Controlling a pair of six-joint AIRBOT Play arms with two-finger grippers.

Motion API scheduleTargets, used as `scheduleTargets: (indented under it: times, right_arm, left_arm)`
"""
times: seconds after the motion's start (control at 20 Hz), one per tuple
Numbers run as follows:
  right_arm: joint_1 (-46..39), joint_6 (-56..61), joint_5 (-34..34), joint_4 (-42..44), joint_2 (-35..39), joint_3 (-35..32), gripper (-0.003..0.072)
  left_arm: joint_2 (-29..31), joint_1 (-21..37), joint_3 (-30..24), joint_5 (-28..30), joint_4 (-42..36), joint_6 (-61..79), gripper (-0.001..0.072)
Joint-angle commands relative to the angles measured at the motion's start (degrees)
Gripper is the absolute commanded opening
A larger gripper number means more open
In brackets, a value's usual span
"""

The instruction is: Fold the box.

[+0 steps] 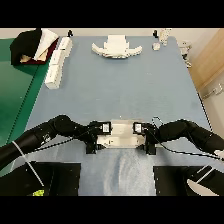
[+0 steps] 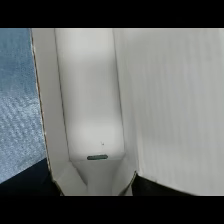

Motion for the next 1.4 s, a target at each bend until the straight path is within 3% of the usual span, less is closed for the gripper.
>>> scheduleTargets:
  times: [0.0,0.15,0.25,0.45,0.75,0.8,0.85,1.25,1.3,1.35]
  right_arm:
    - [0.04,0.02,0.02,0.04,0.02,-0.02,0.0529]
    - [0.04,0.04,0.04,0.02,0.02,-0.02,0.0529]
    - [0.04,0.02,0.02,0.04,0.02,-0.02,0.0529]
    - [0.04,0.02,0.02,0.02,0.02,-0.02,0.0528]
    - [0.04,0.02,0.02,0.02,0.02,-0.02,0.0528]
    - [0.04,0.02,0.02,0.02,0.02,-0.02,0.0528]
    - [0.04,0.02,0.02,0.02,0.02,-0.02,0.0529]
    - [0.04,0.02,0.02,0.02,0.02,-0.02,0.0529]
    - [0.04,0.02,0.02,0.02,0.02,-0.02,0.0528]
    - [0.04,0.02,0.02,0.02,0.02,-0.02,0.0528]
  left_arm:
    - [-3.72,-0.15,0.02,1.55,-5.77,7.63,0.0239]
    - [-4.33,-1.36,0.13,5.03,-6.25,7.78,0.0223]
    - [-4.7,-1.88,0.15,6.38,-6.47,8.09,0.0052]
    - [-6.16,-2.67,0.44,6.97,-7.5,8.22,0.0014]
    - [-6.56,-3.19,0.72,7.04,-9.86,8.17,0.0017]
    - [-6.56,-3.19,0.72,6.99,-9.84,8.17,0.0184]
    - [-6.56,-3.19,0.72,6.75,-9.9,7.67,0.0516]
    - [-6.56,-3.19,0.72,6.75,-9.79,6.78,0.0528]
    - [-6.54,-3.17,0.74,6.8,-8.94,4.42,0.0407]
    - [-6.43,-3.08,0.74,6.78,-6.86,2.36,0.0151]
